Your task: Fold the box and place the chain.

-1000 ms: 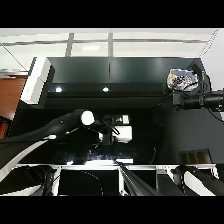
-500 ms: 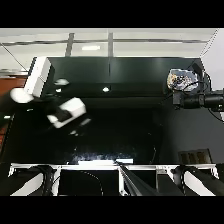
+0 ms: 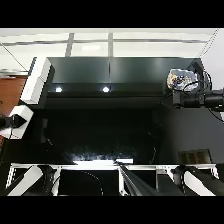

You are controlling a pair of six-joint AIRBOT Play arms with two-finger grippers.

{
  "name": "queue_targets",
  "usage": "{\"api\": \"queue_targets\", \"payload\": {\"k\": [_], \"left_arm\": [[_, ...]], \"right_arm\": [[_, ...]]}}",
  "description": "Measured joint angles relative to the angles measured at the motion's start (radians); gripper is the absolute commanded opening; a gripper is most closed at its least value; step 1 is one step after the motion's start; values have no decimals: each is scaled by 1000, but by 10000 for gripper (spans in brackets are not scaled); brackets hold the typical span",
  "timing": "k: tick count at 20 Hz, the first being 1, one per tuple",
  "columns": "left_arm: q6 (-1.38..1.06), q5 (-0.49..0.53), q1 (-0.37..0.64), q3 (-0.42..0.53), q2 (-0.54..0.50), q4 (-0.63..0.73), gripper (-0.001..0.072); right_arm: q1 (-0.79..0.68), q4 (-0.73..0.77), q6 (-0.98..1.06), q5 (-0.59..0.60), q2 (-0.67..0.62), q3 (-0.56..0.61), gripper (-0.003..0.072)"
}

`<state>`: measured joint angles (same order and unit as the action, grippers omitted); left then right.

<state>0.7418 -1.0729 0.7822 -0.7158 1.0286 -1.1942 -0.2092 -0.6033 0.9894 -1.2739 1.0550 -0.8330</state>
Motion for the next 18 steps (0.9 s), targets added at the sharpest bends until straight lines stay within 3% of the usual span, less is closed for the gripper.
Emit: {"api": "queue_targets", "payload": {"k": [6, 15, 17, 18], "left_arm": [[-48, 105, 18, -25, 93, 67, 310], [-82, 251, -110, -29, 189, 96, 325], [-84, 290, -131, -29, 202, 99, 717], [-83, 317, -137, -29, 205, 101, 712]], "right_arm": [[5, 0, -2, 15, 0, 0, 10], [5, 0, -2, 27, 0, 0, 10], [5, 0, -2, 29, 0, 0, 10], [5, 0, -2, 29, 0, 0, 10]]}}
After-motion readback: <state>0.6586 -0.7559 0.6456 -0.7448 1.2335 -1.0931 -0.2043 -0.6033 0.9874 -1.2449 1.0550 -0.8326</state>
